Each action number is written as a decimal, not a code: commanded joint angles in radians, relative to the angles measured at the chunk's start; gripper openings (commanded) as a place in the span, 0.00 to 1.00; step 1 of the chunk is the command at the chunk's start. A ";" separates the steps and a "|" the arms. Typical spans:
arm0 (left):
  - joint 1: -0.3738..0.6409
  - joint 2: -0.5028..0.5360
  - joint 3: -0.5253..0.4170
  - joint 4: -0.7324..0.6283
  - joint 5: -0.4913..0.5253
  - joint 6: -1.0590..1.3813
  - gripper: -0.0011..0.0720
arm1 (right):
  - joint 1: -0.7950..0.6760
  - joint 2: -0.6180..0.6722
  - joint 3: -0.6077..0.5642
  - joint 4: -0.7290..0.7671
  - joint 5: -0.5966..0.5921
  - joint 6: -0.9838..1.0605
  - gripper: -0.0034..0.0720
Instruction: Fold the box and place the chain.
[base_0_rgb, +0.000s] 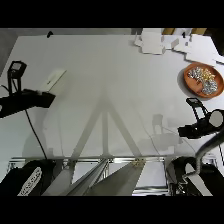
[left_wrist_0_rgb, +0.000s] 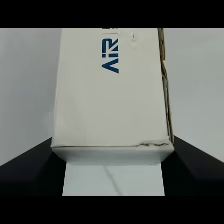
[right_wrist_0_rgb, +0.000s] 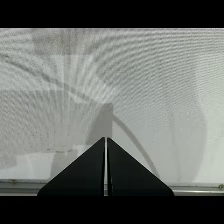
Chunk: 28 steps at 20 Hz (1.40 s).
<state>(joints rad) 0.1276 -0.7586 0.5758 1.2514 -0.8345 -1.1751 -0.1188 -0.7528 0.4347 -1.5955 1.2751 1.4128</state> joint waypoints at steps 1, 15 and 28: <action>0.110 0.005 -0.057 0.181 -0.087 -0.158 0.23 | -0.001 0.000 0.000 0.000 0.000 0.000 0.07; 0.113 0.024 -0.189 0.224 -0.096 -0.187 0.92 | -0.001 0.000 0.000 0.000 0.000 0.000 0.07; 0.026 0.486 -0.189 0.331 -0.262 -0.244 0.88 | -0.001 0.000 0.000 0.000 0.000 0.000 0.07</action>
<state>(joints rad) 0.1673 -0.3408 0.3874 1.5780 -1.0531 -1.4147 -0.1188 -0.7528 0.4347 -1.5959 1.2747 1.4128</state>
